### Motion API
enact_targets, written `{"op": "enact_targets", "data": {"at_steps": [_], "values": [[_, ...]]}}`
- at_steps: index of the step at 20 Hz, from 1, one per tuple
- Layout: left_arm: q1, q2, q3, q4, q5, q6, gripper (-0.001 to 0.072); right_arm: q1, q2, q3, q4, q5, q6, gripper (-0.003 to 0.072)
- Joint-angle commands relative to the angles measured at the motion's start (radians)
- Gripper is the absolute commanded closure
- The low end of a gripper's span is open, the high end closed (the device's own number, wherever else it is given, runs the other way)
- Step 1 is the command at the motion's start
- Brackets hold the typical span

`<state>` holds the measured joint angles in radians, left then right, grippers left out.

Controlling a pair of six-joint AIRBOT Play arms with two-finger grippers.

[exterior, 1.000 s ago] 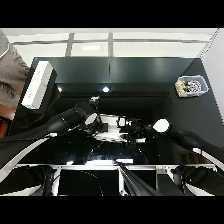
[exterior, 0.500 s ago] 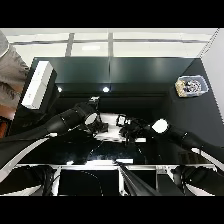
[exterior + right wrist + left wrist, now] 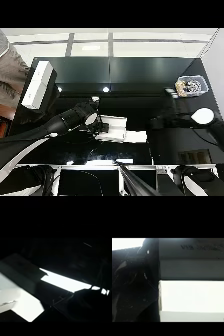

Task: Fold the box and place the chain.

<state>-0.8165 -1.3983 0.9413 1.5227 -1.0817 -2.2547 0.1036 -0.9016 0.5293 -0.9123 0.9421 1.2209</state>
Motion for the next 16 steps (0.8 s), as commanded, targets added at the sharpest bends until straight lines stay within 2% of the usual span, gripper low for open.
{"op": "enact_targets", "data": {"at_steps": [1, 4, 7, 10, 14, 15, 16], "values": [[0.0, 0.0, 0.001, 0.003, 0.003, 0.0, 0.0684, -0.22, 0.008, -0.068, -0.068, 0.141, 0.345, 0.0675], [0.0, 0.0, 0.001, 0.003, 0.004, 0.0, 0.0684, -0.193, -0.092, -0.133, 0.072, 0.207, 0.251, 0.0675], [0.0, 0.0, 0.001, 0.003, 0.004, 0.0, 0.0684, -0.093, -0.227, -0.141, 0.217, 0.179, 0.141, 0.0674], [0.0, 0.0, 0.001, 0.003, 0.003, 0.0, 0.0683, -0.024, -0.341, -0.132, 0.451, 0.175, -0.044, 0.0674], [0.0, 0.0, 0.001, 0.003, 0.002, 0.0, 0.0683, 0.008, -0.359, -0.077, 0.492, 0.187, -0.104, 0.0669], [0.0, 0.0, 0.001, 0.003, 0.002, 0.0, 0.0683, 0.009, -0.359, -0.061, 0.491, 0.198, -0.104, 0.0563], [0.0, 0.0, 0.001, 0.003, 0.002, 0.0, 0.0683, 0.011, -0.359, -0.047, 0.491, 0.21, -0.104, 0.0361]]}}
